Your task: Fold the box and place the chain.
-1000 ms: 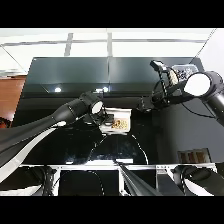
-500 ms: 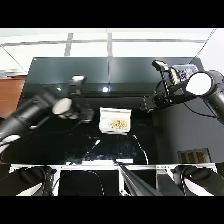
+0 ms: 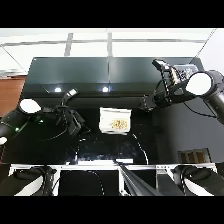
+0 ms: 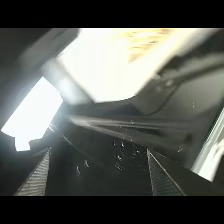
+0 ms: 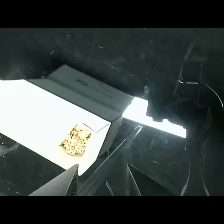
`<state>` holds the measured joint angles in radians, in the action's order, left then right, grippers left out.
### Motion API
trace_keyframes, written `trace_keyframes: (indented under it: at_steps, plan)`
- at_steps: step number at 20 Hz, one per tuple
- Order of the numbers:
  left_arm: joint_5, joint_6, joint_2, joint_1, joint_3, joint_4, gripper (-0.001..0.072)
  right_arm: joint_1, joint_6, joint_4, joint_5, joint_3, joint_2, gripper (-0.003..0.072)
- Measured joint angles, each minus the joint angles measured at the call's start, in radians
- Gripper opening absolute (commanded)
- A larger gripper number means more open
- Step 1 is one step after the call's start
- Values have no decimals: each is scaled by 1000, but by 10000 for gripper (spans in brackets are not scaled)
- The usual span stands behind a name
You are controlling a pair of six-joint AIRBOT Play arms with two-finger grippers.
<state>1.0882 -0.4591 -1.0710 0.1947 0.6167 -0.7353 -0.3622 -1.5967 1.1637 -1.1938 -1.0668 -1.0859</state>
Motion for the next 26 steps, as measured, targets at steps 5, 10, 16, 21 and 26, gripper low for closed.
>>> trace_keyframes:
  at_steps: [5, 10, 16, 21, 26]
  plan:
    - [-67, 539, -100, 64, -12, 92, 720, 0, 0, 0, 9, 0, 0, 358]
    - [-112, 691, -221, 90, 50, 90, 720, 0, 0, 0, 23, 0, 0, 358]
    - [-155, 731, -300, 138, 97, 97, 720, 0, 0, -2, 38, 0, 0, 358]
    - [-177, 738, -326, 164, 108, 109, 719, 0, 0, -3, 46, 0, 0, 358]
    - [-210, 741, -331, 199, 111, 116, 707, 0, 0, -3, 53, 0, 0, 358]
